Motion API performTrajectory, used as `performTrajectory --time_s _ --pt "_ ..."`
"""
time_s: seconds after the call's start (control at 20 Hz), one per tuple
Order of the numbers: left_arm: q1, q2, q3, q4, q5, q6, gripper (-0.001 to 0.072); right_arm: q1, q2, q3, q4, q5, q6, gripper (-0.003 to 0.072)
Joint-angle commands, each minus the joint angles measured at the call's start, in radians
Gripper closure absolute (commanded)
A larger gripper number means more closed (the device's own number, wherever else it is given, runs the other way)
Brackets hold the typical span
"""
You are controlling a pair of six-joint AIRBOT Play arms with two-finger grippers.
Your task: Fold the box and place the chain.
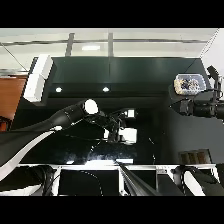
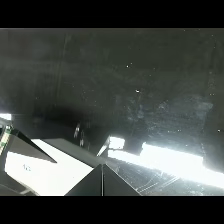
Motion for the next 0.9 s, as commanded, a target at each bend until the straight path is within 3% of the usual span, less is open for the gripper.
performTrajectory --time_s 0.0,0.8,0.85 --pt "-0.001 -0.001 0.001 0.001 -0.021 0.0 -0.0002 0.0 0.001 0.001 0.0 0.0 -0.002 0.0676" --pt "-0.071 -0.047 -0.002 0.205 0.061 0.0 -0.0001 0.0 0.001 0.001 0.0 0.0 -0.002 0.0676" --pt "-0.077 -0.047 -0.001 0.218 0.061 0.0 0.0032 0.0 0.001 0.001 0.0 0.0 -0.002 0.0676"
